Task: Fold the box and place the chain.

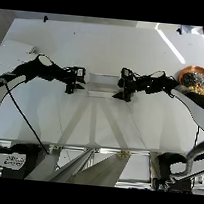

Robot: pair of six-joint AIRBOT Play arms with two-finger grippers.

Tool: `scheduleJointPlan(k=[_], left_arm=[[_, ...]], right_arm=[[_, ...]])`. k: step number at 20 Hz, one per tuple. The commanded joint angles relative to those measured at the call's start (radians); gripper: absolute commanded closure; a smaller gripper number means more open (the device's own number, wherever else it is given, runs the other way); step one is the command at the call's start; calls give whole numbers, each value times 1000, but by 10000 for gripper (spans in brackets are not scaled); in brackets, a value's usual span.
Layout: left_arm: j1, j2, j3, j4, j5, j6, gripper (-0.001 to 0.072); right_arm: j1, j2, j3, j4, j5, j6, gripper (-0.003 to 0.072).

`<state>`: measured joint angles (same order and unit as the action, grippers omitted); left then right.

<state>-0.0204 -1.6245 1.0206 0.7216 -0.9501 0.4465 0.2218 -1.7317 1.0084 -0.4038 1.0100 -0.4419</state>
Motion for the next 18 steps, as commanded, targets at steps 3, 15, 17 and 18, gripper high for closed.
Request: scheduleJointPlan(k=[3,15,17,18], left_arm=[[-31,-5,0,-8,-35,3,428],[-31,-5,0,-124,-41,144,436],[-32,-5,0,-172,-53,159,435],[-35,-5,0,-176,-62,159,435]], right_arm=[[1,0,1,0,0,0,154],[1,0,1,0,0,0,154],[1,0,1,0,0,0,154],[1,0,1,0,0,0,154]])
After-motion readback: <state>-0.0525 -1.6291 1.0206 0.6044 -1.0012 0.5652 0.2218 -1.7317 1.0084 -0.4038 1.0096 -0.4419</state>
